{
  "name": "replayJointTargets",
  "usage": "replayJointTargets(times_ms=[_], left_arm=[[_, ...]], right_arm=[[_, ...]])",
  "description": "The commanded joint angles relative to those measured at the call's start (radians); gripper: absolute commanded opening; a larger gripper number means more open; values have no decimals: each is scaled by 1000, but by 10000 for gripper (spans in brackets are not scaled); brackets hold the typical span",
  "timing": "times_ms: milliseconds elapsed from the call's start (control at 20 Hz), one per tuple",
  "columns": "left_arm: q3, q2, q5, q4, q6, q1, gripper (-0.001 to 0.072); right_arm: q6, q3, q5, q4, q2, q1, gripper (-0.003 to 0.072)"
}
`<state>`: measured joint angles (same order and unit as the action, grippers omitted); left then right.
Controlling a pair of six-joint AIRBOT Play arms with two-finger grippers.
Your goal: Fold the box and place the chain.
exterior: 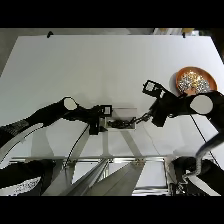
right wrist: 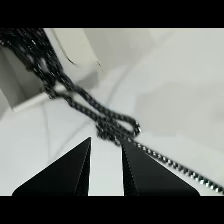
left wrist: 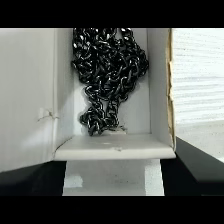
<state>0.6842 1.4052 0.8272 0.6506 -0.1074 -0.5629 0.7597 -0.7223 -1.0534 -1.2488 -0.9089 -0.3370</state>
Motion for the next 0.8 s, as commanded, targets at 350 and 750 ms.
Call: replayJointTargets(times_ms=[350,750], left_arm=[[0,0,0,0,0,0,109],[0,0,0,0,0,0,109]], right_arm=[[32,45,96,35,-266,-23,201],[162,45,165,19,-320,-27,201]])
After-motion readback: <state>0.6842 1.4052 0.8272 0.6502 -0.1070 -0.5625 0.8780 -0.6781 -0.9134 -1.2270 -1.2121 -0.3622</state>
